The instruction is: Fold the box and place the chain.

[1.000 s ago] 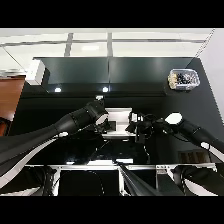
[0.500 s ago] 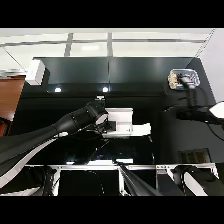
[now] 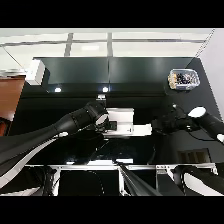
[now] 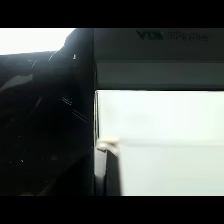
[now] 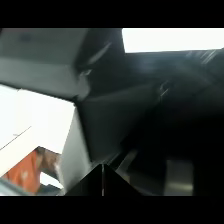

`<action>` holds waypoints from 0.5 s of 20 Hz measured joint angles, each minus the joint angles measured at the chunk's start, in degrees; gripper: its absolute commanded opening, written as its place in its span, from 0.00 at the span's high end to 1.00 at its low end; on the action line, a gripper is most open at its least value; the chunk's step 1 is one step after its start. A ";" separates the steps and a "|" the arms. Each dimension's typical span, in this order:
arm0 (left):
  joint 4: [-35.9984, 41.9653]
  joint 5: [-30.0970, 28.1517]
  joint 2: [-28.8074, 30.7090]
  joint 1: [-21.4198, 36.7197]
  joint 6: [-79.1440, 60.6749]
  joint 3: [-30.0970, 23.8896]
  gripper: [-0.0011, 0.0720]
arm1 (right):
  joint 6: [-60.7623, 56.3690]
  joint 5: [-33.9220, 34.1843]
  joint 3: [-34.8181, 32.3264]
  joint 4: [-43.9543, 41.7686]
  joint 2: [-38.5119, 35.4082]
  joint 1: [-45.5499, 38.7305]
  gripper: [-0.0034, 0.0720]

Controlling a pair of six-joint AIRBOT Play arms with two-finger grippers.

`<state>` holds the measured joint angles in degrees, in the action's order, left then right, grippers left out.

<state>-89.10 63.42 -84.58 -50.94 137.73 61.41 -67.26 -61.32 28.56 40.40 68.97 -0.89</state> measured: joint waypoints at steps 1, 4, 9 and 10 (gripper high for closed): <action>0.00 -0.02 0.00 0.00 0.02 0.00 0.95 | 1.44 -0.11 0.35 -1.75 1.20 1.27 0.93; 0.00 -0.07 0.00 0.00 0.02 0.00 0.95 | 5.35 -0.98 2.23 -5.49 3.21 3.37 0.57; 0.00 0.00 0.00 0.00 0.02 0.00 0.95 | 8.02 -5.99 7.82 -6.23 4.24 3.78 0.17; 0.00 0.00 0.00 0.00 0.02 0.00 0.95 | 8.04 -7.23 8.57 -6.51 4.31 3.82 0.17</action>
